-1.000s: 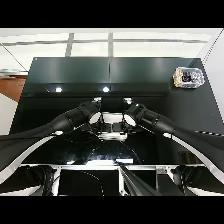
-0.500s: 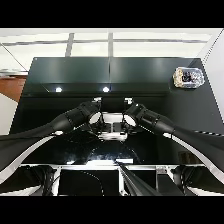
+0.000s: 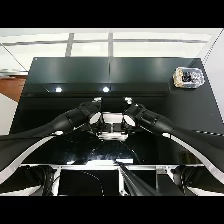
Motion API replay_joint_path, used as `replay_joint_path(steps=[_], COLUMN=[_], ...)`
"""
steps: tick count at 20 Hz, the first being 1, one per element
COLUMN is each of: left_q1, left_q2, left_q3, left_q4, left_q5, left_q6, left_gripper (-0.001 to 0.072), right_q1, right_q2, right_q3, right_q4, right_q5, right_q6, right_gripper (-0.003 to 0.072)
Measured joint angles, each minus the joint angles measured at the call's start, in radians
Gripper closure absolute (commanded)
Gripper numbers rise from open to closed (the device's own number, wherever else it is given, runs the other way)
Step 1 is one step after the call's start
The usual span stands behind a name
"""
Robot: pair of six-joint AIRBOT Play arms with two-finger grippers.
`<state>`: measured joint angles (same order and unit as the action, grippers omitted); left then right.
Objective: Fold the box and place the chain.
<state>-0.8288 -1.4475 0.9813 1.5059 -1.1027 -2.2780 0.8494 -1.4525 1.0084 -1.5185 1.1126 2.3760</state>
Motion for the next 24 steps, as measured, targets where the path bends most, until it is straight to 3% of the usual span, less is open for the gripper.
replay_joint_path(steps=[6, 7, 9, 21, 22, 23, 24], left_q1=[0.0, 0.0, 0.0, 0.0, 0.0, 0.0, 0.0], left_q2=[0.0, 0.0, 0.0, 0.0, 0.0, 0.0, 0.0], left_q3=[0.0, 0.0, 0.0, 0.0, 0.0, 0.0, 0.0], left_q4=[-0.002, -0.001, 0.004, 0.0, 0.0, 0.0, 0.0], left_q5=[-0.004, -0.003, 0.002, 0.0, 0.0, -0.001, 0.0], left_q6=[0.0, 0.0, 0.003, 0.002, 0.002, 0.002, 0.002], left_gripper=[0.0676, 0.0676, 0.0676, 0.0676, 0.0676, 0.0676, 0.0676], right_q1=[0.0, 0.0, 0.0, 0.0, 0.0, 0.0, 0.0], right_q2=[-0.002, -0.002, -0.001, 0.024, 0.022, 0.019, 0.017], right_q3=[0.0, 0.0, 0.0, 0.0, 0.0, 0.0, 0.0], right_q4=[0.002, 0.002, 0.0, -0.001, 0.0, 0.005, 0.012], right_q5=[-0.007, -0.008, -0.009, 0.006, 0.007, 0.006, 0.007], right_q6=[0.001, 0.0, -0.008, -0.01, -0.01, -0.01, -0.012], right_gripper=[0.0628, 0.0598, 0.0415, 0.0418, 0.0472, 0.0597, 0.0636])
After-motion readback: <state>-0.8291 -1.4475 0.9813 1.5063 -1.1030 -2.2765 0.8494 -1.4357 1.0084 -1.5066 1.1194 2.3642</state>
